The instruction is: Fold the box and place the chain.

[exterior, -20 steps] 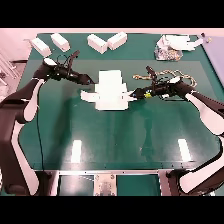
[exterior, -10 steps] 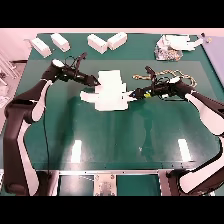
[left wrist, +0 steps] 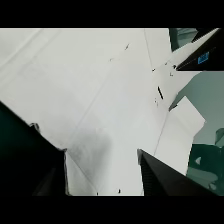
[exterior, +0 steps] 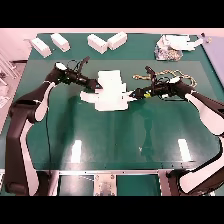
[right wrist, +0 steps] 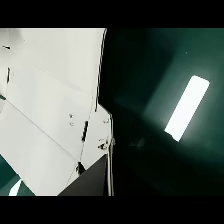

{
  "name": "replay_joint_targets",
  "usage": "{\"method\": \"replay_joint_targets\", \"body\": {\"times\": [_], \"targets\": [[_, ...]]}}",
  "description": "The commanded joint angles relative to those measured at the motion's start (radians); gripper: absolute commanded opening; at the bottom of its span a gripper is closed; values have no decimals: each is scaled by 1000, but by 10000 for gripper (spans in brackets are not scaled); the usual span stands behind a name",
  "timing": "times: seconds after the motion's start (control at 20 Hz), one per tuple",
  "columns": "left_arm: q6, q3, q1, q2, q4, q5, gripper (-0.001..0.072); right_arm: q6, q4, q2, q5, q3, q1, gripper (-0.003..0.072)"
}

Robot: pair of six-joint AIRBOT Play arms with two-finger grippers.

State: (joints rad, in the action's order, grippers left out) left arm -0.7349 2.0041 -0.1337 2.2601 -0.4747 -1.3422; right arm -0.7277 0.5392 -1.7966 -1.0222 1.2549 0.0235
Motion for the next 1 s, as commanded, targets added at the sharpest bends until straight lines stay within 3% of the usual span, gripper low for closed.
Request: {"method": "replay_joint_targets", "body": {"times": [0.0,0.1,0.15,0.6,0.75,0.8,0.95], "targets": [[31,1,2,19,64,-21,521,0,0,0,0,1,1,9],[30,1,2,30,94,-34,520,0,0,0,-4,1,1,9],[31,1,2,35,93,-37,475,0,0,0,-8,1,1,10],[58,1,3,42,97,-1,471,7,1,0,-18,1,0,10],[63,1,3,42,96,-1,412,7,1,0,-18,1,0,10],[63,1,3,42,96,-1,348,7,1,0,-18,1,0,10],[83,1,3,42,96,-5,341,7,1,0,-18,1,0,10]]}}
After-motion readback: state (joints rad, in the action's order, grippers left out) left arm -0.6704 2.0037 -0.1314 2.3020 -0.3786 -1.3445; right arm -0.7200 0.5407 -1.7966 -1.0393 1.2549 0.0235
